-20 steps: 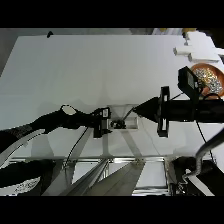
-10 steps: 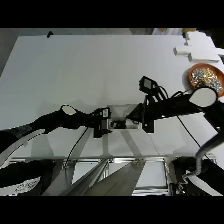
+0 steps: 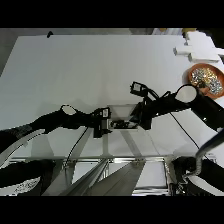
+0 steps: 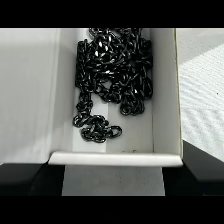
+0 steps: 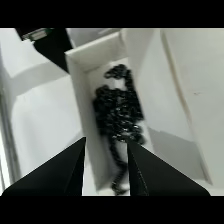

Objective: Fold the box and place the chain.

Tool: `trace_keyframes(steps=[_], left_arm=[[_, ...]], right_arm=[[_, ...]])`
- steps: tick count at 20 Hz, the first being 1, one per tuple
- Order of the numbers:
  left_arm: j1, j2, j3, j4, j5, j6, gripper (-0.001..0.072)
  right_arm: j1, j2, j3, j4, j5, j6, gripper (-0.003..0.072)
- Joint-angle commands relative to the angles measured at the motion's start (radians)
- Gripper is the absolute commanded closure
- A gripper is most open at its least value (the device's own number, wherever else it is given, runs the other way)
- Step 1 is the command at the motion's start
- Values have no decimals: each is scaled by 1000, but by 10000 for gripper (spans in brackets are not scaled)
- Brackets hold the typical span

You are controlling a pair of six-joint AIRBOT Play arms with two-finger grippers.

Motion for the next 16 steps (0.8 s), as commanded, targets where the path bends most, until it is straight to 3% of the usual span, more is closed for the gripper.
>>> trace_keyframes(steps=[1, 2, 4, 5, 8, 12, 13, 14, 15, 16], left_arm=[[-1, 0, 0, 0, 0, 0, 573], [0, 0, 0, 0, 0, 0, 573], [-1, 0, 0, 0, 0, 0, 573], [-1, 0, 0, 0, 0, 0, 573], [-1, 0, 0, 0, 0, 0, 573], [-1, 0, 0, 0, 0, 0, 573], [-1, 0, 0, 0, 0, 0, 573], [-1, 0, 0, 0, 0, 0, 573], [-1, 0, 0, 0, 0, 0, 573], [-1, 0, 0, 0, 0, 0, 573]], right_arm=[[-92, 53, 66, -115, 10, 77, 425], [-130, 64, 86, -161, 8, 116, 496], [-201, 67, 98, -282, 0, 222, 545], [-223, 60, 98, -357, -6, 295, 671], [-235, 13, 98, -479, -34, 494, 670], [-231, -90, 97, -477, -56, 618, 670], [-221, -116, 97, -476, -71, 650, 644], [-206, -144, 97, -477, -84, 689, 536], [-189, -169, 97, -477, -89, 711, 478], [-172, -196, 97, -479, -89, 728, 478]])
